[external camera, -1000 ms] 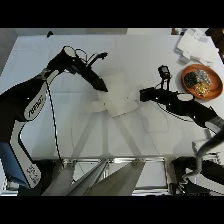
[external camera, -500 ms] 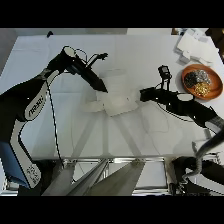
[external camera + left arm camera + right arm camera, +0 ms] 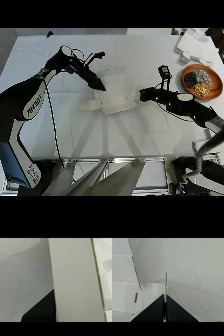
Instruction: Fold the box and place the chain.
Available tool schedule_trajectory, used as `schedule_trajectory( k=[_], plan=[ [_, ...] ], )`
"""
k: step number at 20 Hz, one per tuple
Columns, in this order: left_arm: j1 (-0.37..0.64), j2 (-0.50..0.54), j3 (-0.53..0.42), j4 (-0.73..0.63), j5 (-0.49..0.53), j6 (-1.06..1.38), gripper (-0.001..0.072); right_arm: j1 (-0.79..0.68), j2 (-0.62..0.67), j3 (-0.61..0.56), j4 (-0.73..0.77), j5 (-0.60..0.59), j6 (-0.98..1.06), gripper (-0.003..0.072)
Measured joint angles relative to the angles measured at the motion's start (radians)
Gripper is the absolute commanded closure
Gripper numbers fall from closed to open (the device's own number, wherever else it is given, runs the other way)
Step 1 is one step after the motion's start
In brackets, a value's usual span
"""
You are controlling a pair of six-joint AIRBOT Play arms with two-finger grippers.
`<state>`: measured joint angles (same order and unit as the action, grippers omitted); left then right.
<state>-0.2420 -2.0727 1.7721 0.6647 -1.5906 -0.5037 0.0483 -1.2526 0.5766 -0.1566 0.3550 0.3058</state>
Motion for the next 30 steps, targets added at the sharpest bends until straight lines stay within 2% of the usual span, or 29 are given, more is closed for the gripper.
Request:
schedule_trajectory(
  k=[14, 15, 16, 17, 20, 24, 30],
  plan=[
    [-0.026, 0.0, 0.0, 0.006, 0.042, 0.005, 0.0698, -0.001, 0.0, 0.0, -0.001, -0.002, -0.001, 0.0663],
    [-0.028, 0.0, 0.0, 0.007, 0.044, 0.006, 0.0698, -0.001, 0.0, 0.0, 0.0, 0.003, 0.0, 0.0534],
    [-0.029, 0.0, 0.0, 0.0, 0.051, 0.006, 0.0698, 0.0, 0.0, 0.0, 0.0, 0.014, 0.0, 0.0339],
    [-0.032, 0.0, 0.0, -0.012, 0.048, 0.008, 0.0698, 0.001, 0.001, 0.001, 0.003, 0.026, 0.0, 0.0219],
    [-0.026, 0.008, 0.0, 0.002, 0.051, 0.007, 0.0699, -0.001, 0.027, 0.001, 0.008, 0.021, 0.001, 0.0214],
    [0.011, 0.061, 0.0, 0.067, 0.051, 0.007, 0.0702, -0.001, 0.159, 0.001, 0.006, -0.018, 0.003, 0.0217],
    [0.077, 0.261, 0.0, 0.197, 0.064, -0.016, 0.0706, -0.001, 0.439, 0.001, 0.002, -0.27, 0.003, 0.023]
  ],
)
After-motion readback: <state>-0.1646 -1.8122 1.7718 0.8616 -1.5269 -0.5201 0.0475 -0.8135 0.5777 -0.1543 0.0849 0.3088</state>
